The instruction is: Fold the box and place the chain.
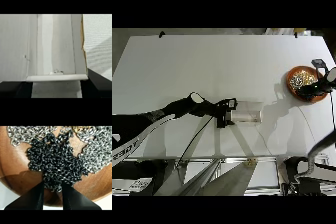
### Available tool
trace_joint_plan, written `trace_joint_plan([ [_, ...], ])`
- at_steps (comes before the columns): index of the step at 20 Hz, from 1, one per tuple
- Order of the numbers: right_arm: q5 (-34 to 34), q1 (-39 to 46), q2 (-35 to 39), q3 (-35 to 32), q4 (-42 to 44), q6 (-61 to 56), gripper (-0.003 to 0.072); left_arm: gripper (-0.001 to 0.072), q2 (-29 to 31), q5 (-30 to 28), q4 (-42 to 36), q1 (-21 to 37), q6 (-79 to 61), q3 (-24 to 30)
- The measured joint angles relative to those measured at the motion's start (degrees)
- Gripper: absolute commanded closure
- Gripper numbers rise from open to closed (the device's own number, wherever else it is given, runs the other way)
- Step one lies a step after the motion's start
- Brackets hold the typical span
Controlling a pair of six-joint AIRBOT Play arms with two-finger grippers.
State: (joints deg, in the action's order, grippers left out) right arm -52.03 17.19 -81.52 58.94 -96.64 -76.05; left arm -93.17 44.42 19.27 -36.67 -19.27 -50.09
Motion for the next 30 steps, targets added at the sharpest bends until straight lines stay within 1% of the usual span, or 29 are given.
trace_joint_plan([
  [2,0.3,0.0,-0.7,0.0,-0.4,0.0,0.0448,0.0437,0.0,0.0,0.0,0.0,0.0,0.0],
  [3,0.4,0.0,-1.1,0.0,-0.5,0.0,0.0473,0.0437,0.0,0.0,0.0,0.0,0.0,0.0],
  [5,0.6,0.0,-1.8,0.0,-0.7,0.0,0.0547,0.0437,0.0,0.0,0.0,0.0,0.0,0.0],
  [6,0.7,0.0,-2.0,0.0,-0.8,0.0,0.0619,0.0437,0.0,0.0,0.0,0.0,0.0,0.0],
  [7,0.8,0.0,-2.2,0.0,-0.9,-0.1,0.0646,0.0437,0.0,0.0,0.0,0.0,0.0,0.0],
  [9,0.9,0.0,-2.4,0.0,-0.9,-0.1,0.0667,0.0437,0.0,0.0,0.0,0.0,0.0,0.0],
  [11,0.7,0.0,-2.2,0.0,-0.9,-0.2,0.0667,0.0437,0.0,0.0,0.0,0.0,0.0,0.0],
  [15,-0.8,0.0,1.4,0.0,-0.7,-0.2,0.0667,0.0437,0.0,0.0,0.0,0.0,0.0,0.0],
  [18,-2.3,0.0,7.1,0.0,0.1,-0.2,0.0667,0.0437,0.0,0.0,0.0,0.0,0.0,0.0],
  [22,-5.4,0.0,18.0,0.0,4.2,-0.1,0.0667,0.0437,0.0,0.0,0.0,0.0,0.0,0.0],
  [25,-8.8,0.0,26.7,0.0,10.9,1.1,0.0667,0.0437,0.0,0.0,0.0,0.0,0.0,0.0],
  [30,-15.9,-1.4,39.6,0.0,25.2,4.3,0.0667,0.0437,0.0,0.0,0.0,0.0,0.0,0.0],
])
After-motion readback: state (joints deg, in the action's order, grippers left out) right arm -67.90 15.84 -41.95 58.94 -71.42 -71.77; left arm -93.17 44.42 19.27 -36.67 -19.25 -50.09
